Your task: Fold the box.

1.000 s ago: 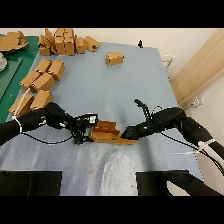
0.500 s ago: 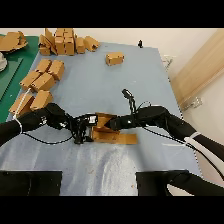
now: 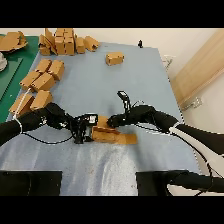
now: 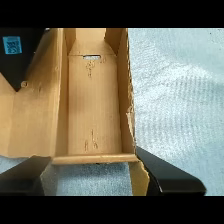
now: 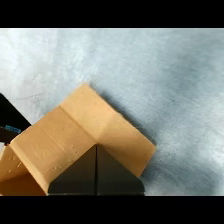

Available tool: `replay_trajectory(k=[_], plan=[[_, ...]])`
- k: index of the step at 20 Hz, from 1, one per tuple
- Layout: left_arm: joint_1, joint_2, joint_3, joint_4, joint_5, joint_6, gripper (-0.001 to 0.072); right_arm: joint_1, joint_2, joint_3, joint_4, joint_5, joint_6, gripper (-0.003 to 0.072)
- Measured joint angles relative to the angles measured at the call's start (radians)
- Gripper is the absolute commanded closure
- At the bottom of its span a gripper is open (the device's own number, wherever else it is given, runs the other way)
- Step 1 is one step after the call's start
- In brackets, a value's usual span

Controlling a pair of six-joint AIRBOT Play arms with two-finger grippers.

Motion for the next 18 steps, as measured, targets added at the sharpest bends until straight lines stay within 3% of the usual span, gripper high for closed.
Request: replay_trajectory(k=[4, 8, 10, 13, 15, 17, 18], plan=[[0.0, 0.0, 0.0, 0.001, 0.0, 0.0, 0.0308, 0.001, 0.002, 0.005, -0.021, 0.011, -0.012, 0.0685], [0.0, 0.0, 0.0, 0.002, 0.001, -0.005, 0.0308, -0.01, 0.127, 0.01, -0.158, 0.0, 0.032, 0.0684], [0.0, 0.0, 0.0, 0.003, 0.005, -0.038, 0.0308, -0.026, 0.226, 0.011, -0.296, -0.052, 0.104, 0.0684], [0.0, 0.0, 0.0, 0.002, 0.023, -0.079, 0.0309, -0.039, 0.364, 0.01, -0.491, -0.224, 0.157, 0.0675], [0.0, 0.0, 0.0, 0.002, 0.029, -0.091, 0.0308, -0.043, 0.424, -0.002, -0.558, -0.354, 0.137, 0.0502], [0.0, 0.0, 0.0, 0.001, 0.035, -0.099, 0.0308, -0.045, 0.454, -0.028, -0.581, -0.439, 0.09, 0.0501], [0.0, 0.0, 0.0, 0.001, 0.035, -0.102, 0.0309, -0.045, 0.461, -0.042, -0.585, -0.452, 0.059, 0.0372]])
